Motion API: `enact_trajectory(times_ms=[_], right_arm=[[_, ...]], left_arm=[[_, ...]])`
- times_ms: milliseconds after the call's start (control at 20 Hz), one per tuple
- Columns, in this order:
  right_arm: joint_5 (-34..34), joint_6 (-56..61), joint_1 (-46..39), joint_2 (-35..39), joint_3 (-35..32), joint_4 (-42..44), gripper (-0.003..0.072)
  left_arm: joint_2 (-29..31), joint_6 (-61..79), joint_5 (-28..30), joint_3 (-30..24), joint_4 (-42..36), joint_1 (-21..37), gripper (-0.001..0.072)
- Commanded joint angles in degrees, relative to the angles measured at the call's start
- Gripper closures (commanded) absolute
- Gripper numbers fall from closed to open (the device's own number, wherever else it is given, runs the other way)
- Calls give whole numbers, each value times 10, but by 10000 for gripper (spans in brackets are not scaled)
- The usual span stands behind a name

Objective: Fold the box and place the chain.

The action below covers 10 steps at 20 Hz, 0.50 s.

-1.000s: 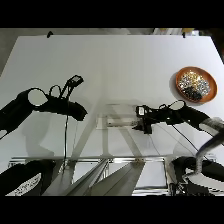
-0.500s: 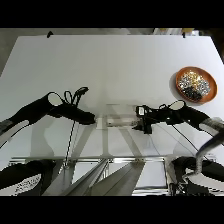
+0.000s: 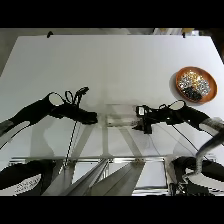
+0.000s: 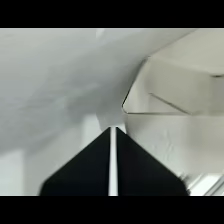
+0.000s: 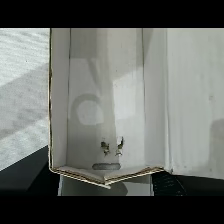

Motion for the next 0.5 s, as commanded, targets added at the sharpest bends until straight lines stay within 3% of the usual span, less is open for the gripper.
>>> enact_trajectory(times_ms=[0,50,450], right_arm=[[0,0,0,0,0,0,308],[0,0,0,0,0,0,308],[0,0,0,0,0,0,308]], left_arm=[[44,0,6,0,-23,-8,545],[53,3,6,0,-34,-15,499],[33,22,31,0,-67,-67,470]])
